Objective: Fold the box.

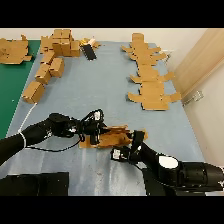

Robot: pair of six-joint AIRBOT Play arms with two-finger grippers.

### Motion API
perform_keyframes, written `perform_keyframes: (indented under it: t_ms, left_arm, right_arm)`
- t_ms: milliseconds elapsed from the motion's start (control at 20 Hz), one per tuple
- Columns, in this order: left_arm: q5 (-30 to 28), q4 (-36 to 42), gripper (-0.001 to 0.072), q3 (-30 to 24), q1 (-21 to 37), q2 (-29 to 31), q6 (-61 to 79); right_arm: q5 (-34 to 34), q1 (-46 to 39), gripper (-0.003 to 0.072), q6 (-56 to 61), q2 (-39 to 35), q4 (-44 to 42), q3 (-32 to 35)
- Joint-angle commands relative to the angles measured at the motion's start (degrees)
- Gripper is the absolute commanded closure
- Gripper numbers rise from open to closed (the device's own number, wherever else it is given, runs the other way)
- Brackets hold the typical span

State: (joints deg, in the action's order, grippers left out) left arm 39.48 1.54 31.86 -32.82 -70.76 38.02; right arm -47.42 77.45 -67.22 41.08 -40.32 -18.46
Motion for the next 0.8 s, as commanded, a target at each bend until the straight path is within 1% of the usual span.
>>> perform_keyframes:
  t_ms: [0, 150, 250, 350, 400, 450, 500, 600, 650, 750]
  left_arm:
    - [0.0, -0.02, 0.0699, 0.04, -0.02, -0.02, 0.02]
    - [0.0, -0.02, 0.0698, 0.04, -0.02, -0.02, 0.02]
    - [0.0, -0.02, 0.0699, 0.04, -0.02, -0.02, 0.02]
    - [0.0, 0.0, 0.0698, 0.04, -0.02, -0.02, 0.02]
    - [0.02, -0.02, 0.0698, 0.04, -0.02, -0.02, 0.02]
    - [0.0, -0.02, 0.0698, 0.04, -0.02, -0.02, 0.02]
    - [0.0, -0.02, 0.0698, 0.04, -0.02, -0.02, 0.02]
    - [0.0, -0.02, 0.0698, 0.04, -0.02, -0.02, 0.02]
    - [0.0, -0.02, 0.0698, 0.04, -0.02, -0.02, 0.02]
    - [0.0, -0.02, 0.0698, 0.04, -0.02, -0.02, 0.02]
  right_arm:
    - [1.14, -1.55, 0.008, 2.82, -0.09, 0.04, -0.11]
    - [1.01, -1.57, 0.008, 2.69, -0.09, 1.9, -0.15]
    - [2.21, -2.16, 0.0079, 2.75, -0.09, 1.51, -0.15]
    - [6.78, -4.68, 0.0078, 1.57, -0.48, -0.7, -0.09]
    - [9.81, -6.67, 0.0077, -1.36, -1.07, -2.19, 0.11]
    - [12.79, -9.29, 0.0076, -4.87, -1.88, -5.16, 0.37]
    - [14.75, -12.13, 0.0076, -8.9, -2.67, -9.94, 0.57]
    - [14.93, -16.35, 0.0076, -20.68, -3.98, -21.35, 0.57]
    - [14.78, -17.86, 0.0076, -25.4, -4.74, -25.31, 0.57]
    - [14.05, -20.48, 0.0076, -27.41, -5.97, -29.33, 0.55]
